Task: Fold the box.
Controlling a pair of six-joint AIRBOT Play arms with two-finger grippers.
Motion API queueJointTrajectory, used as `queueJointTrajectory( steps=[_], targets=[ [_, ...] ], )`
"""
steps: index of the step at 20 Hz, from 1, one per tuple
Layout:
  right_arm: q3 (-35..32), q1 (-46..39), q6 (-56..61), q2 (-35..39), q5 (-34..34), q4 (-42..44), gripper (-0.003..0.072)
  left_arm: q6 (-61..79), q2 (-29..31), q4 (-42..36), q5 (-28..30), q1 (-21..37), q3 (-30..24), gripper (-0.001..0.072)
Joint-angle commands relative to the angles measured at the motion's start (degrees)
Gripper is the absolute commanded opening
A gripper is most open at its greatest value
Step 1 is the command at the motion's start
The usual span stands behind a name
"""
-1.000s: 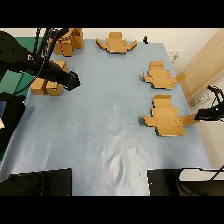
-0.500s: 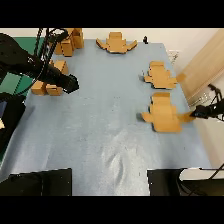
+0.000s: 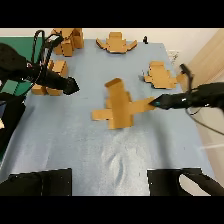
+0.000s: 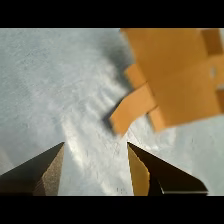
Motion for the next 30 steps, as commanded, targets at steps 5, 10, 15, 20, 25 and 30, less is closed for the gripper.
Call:
queueJointTrajectory(
  steps=[5,10,15,20,25,30],
  targets=[
    [-15.9,18.3,0.5,-2.4,30.1,1.9,0.0005,25.9,-12.1,-23.7,2.6,5.6,-11.3,0.0693],
    [-15.9,20.5,-1.4,-6.9,30.1,2.1,0.0005,44.9,-29.7,-37.0,1.7,5.7,-10.9,0.0694],
    [-15.9,20.5,-2.5,-6.8,28.3,2.1,0.0005,50.9,-40.4,-44.4,-6.3,5.7,-5.4,0.0693],
    [-15.9,20.5,-2.5,-6.8,28.2,1.9,0.0005,49.4,-43.2,-45.7,-10.6,5.6,-0.2,0.0461],
    [-15.9,20.5,-2.4,-6.8,28.0,1.9,0.0005,46.8,-43.2,-40.0,-13.7,5.6,-0.1,0.0459],
    [-15.9,20.5,-2.4,-6.8,27.7,1.9,0.0005,46.7,-43.2,-37.9,-14.6,5.7,-0.1,0.0269]
  ],
)
